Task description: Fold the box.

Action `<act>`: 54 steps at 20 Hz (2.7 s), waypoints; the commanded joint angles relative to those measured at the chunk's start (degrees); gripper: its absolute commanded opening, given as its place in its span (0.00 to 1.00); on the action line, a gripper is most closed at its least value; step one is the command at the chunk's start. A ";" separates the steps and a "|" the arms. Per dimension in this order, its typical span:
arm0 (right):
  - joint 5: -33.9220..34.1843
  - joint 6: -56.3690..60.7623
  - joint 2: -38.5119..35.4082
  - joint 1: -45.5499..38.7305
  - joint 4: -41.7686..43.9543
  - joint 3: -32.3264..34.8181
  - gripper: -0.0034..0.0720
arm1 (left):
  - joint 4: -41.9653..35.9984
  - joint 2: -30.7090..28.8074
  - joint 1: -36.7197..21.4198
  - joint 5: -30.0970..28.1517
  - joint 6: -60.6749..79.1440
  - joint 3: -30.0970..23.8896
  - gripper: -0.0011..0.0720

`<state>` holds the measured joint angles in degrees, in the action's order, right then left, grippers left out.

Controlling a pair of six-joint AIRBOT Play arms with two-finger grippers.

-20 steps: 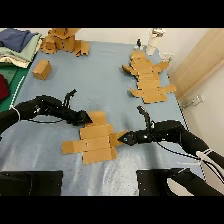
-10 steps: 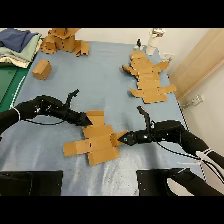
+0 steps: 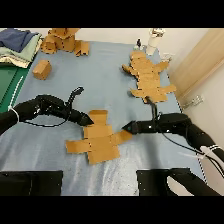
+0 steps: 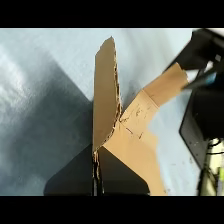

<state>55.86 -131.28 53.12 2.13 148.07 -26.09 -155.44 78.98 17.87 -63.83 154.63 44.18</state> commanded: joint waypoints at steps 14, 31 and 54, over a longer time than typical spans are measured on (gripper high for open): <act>3.30 13.44 -3.89 2.64 -3.43 -5.03 0.05 | 4.22 -9.99 17.86 12.44 16.24 -0.11 0.03; 1.75 10.91 -3.80 2.64 -5.18 -4.17 0.05 | 1.77 -21.77 15.41 26.73 16.24 -14.43 0.03; -2.40 8.66 -3.80 2.64 -5.62 -2.71 0.05 | -5.60 -24.11 23.96 28.35 14.56 -6.27 0.03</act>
<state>56.34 -122.41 49.32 4.82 142.47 -28.80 -160.53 57.71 43.40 -33.65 170.12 37.89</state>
